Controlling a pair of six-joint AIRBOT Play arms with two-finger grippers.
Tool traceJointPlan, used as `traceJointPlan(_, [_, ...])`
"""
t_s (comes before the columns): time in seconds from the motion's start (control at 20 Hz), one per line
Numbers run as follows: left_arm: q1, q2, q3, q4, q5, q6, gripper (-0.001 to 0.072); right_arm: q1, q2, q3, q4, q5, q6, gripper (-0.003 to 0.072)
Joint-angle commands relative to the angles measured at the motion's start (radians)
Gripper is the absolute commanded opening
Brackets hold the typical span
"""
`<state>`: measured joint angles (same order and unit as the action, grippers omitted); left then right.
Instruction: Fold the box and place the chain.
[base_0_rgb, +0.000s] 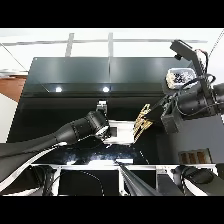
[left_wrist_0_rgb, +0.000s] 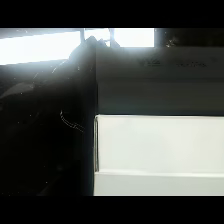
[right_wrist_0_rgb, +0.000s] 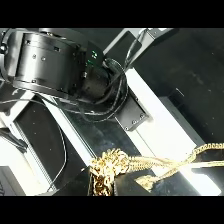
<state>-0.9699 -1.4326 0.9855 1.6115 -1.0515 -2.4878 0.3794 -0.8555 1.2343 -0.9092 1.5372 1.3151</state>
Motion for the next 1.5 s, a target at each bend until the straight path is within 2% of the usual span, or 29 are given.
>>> traceJointPlan(0.0, [-0.001, 0.000, -0.001, 0.000, 0.000, 0.000, 0.0034, 0.001, 0.001, 0.000, 0.043, -0.023, -0.015, 0.0031])
traceJointPlan(0.15, [-0.001, 0.000, -0.001, 0.000, 0.000, 0.000, 0.0034, 0.001, 0.000, 0.000, 0.095, -0.052, -0.029, 0.0031])
traceJointPlan(0.5, [-0.001, 0.000, -0.001, 0.000, 0.000, 0.000, 0.0034, 0.001, -0.003, -0.001, 0.097, -0.122, -0.033, 0.0030])
traceJointPlan(0.95, [-0.001, 0.000, -0.001, 0.000, 0.000, 0.000, 0.0034, 0.001, -0.003, -0.010, 0.097, -0.126, -0.033, 0.0030])
traceJointPlan(1.25, [-0.001, 0.000, -0.001, 0.000, -0.001, 0.000, 0.0034, 0.035, -0.003, -0.178, 0.114, -0.217, -0.032, 0.0031])
traceJointPlan(1.45, [-0.001, 0.000, -0.001, 0.000, 0.000, 0.000, 0.0034, 0.035, -0.004, -0.222, 0.134, -0.250, -0.033, 0.0031])
